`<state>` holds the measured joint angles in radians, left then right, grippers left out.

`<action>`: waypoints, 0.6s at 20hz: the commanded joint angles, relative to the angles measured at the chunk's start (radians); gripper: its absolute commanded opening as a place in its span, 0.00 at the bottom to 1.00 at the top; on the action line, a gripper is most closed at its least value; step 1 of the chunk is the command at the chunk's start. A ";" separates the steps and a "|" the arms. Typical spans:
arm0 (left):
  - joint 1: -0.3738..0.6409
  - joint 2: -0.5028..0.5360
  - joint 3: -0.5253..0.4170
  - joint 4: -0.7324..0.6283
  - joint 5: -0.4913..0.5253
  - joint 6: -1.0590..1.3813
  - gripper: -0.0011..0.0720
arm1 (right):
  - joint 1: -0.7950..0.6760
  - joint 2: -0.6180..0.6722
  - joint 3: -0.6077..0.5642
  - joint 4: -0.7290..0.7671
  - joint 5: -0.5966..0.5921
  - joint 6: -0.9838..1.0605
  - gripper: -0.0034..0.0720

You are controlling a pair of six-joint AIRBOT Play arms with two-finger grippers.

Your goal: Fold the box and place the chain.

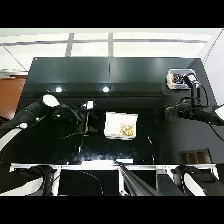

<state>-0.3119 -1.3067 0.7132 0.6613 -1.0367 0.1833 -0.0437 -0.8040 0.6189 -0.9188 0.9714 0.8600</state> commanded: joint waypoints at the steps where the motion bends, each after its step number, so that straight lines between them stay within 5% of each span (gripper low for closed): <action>1: -0.001 -0.048 -0.001 -0.043 -0.041 0.080 0.98 | 0.000 -0.001 0.000 -0.002 0.001 0.000 0.94; 4: -0.016 -0.079 -0.001 -0.143 -0.038 0.137 0.98 | 0.000 -0.001 0.000 -0.002 0.001 0.000 0.94; 12: -0.079 -0.105 0.008 -0.123 0.031 0.118 0.98 | 0.000 -0.001 0.000 -0.002 0.008 0.000 0.94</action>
<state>-0.3771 -1.4067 0.7193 0.5453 -1.0290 0.3004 -0.0437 -0.8040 0.6189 -0.9207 0.9768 0.8600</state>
